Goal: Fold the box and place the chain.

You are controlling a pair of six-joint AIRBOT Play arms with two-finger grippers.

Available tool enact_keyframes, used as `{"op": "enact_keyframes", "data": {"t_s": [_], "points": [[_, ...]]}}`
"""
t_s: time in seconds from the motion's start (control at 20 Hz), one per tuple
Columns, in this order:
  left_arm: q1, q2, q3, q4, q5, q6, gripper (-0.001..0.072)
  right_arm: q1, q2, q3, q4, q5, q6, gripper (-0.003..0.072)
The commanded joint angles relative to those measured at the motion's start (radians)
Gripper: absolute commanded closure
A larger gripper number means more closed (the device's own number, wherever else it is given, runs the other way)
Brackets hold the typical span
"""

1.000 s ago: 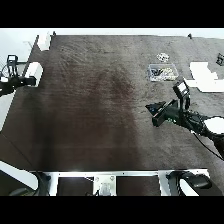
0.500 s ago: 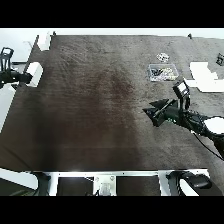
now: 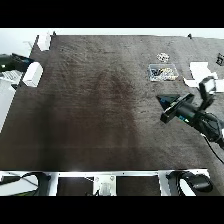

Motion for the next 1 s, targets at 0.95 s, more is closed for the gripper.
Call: {"op": "enact_keyframes", "data": {"t_s": [0.95], "points": [[-0.076, 1.073, -1.220, -0.347, 0.238, 0.337, 0.0690, 0.001, 0.596, -0.379, -0.215, -0.048, 0.415, 0.0679]]}}
